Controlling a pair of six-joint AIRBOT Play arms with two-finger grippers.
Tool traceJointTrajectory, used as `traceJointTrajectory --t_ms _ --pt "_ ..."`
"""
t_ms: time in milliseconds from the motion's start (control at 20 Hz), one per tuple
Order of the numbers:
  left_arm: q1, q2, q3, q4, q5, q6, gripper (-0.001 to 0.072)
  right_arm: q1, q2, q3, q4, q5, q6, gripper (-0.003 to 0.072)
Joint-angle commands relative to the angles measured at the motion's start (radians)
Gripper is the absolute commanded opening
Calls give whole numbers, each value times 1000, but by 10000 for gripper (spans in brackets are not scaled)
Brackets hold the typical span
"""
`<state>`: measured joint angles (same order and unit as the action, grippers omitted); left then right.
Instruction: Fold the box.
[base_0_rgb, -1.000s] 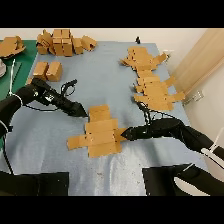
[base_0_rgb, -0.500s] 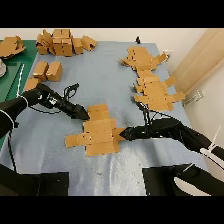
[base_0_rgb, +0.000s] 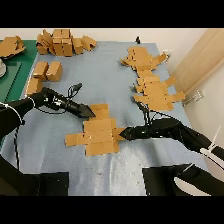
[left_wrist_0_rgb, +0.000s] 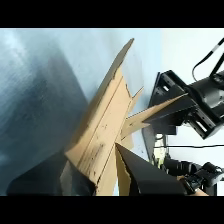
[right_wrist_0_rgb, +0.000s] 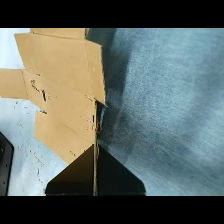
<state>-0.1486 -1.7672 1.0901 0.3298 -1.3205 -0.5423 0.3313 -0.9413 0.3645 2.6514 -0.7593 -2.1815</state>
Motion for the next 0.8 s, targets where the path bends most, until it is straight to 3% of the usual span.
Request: traceJointTrajectory --t_ms 0,50,300,400,750 --pt "-8 -8 1 -55 -28 53 335 1 -1 0 0 -1 9 -1" --pt "-8 -9 1 -55 -39 61 267 1 -1 0 0 -1 10 0" --pt "-8 -9 0 -52 -79 83 259 1 -1 0 0 -1 11 0" --pt "-8 -10 0 -36 -96 87 163 1 -1 0 0 -1 12 1" --pt "-8 -10 0 -10 -105 87 161 1 -1 0 0 0 12 1"
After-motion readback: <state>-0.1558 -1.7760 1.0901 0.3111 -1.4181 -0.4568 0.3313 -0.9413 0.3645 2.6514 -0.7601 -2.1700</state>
